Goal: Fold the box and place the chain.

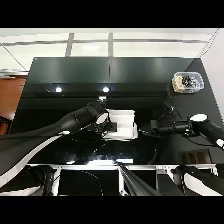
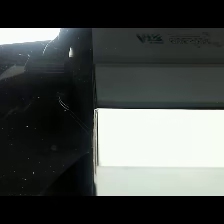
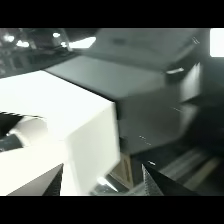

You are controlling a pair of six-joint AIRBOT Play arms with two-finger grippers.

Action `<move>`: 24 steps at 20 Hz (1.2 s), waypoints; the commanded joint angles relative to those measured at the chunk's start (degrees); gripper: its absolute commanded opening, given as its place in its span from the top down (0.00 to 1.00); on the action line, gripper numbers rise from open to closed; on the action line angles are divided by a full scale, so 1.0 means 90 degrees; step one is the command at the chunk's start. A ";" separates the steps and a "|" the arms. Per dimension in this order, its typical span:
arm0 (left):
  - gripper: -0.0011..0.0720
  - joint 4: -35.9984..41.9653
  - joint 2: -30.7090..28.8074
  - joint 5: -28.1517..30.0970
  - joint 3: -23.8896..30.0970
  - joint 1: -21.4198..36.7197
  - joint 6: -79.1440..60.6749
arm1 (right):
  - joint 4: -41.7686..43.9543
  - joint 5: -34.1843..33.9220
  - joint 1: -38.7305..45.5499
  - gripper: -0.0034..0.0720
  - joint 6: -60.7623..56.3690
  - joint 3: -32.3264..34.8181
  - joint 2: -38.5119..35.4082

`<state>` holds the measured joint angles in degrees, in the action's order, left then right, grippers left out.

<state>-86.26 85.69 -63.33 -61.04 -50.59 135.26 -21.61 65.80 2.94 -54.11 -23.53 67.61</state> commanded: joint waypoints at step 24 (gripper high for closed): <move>0.95 0.0002 0.0000 0.0005 -0.0005 0.0000 -0.0002 | -0.3968 -0.1763 -0.3655 0.20 -0.5124 -0.2072 0.0007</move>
<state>-86.24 85.69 -63.29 -61.04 -50.59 135.26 -49.25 51.62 -26.46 -90.94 -40.03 67.66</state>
